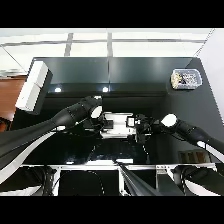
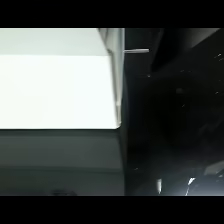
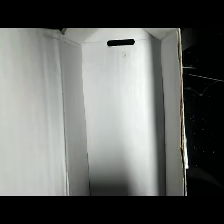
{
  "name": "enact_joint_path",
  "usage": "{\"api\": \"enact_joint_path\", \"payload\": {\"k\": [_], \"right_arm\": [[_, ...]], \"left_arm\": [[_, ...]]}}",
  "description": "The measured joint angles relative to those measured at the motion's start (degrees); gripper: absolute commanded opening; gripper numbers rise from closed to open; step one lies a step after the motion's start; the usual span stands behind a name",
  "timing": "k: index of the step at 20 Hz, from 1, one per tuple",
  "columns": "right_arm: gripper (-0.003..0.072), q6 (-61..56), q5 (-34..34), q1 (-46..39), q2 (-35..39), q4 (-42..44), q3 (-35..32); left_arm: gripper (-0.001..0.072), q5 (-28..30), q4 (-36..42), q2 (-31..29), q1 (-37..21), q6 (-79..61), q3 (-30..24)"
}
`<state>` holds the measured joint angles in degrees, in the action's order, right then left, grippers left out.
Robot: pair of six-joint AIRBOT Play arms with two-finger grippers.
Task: Fold the box and place the chain.
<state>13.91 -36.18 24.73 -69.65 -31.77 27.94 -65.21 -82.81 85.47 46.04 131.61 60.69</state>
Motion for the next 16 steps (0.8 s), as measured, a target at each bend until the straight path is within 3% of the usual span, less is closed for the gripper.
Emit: {"api": "enact_joint_path", "payload": {"k": [1, 2, 16], "right_arm": [[0.0020, 0.02, 0.02, 0.00, 0.00, 0.00, 0.00], [0.0020, 0.11, 0.04, 0.00, 0.00, -0.04, 0.00], [0.0021, 0.00, -0.02, 0.02, 0.00, -0.02, 0.00]], "left_arm": [[0.0064, 0.07, -0.11, 0.00, 0.04, 0.15, 0.00], [0.0023, 0.50, -0.04, 0.00, 0.11, 0.11, 0.02], [0.0023, 0.28, 0.68, 0.02, 0.22, 0.42, 0.02]]}}
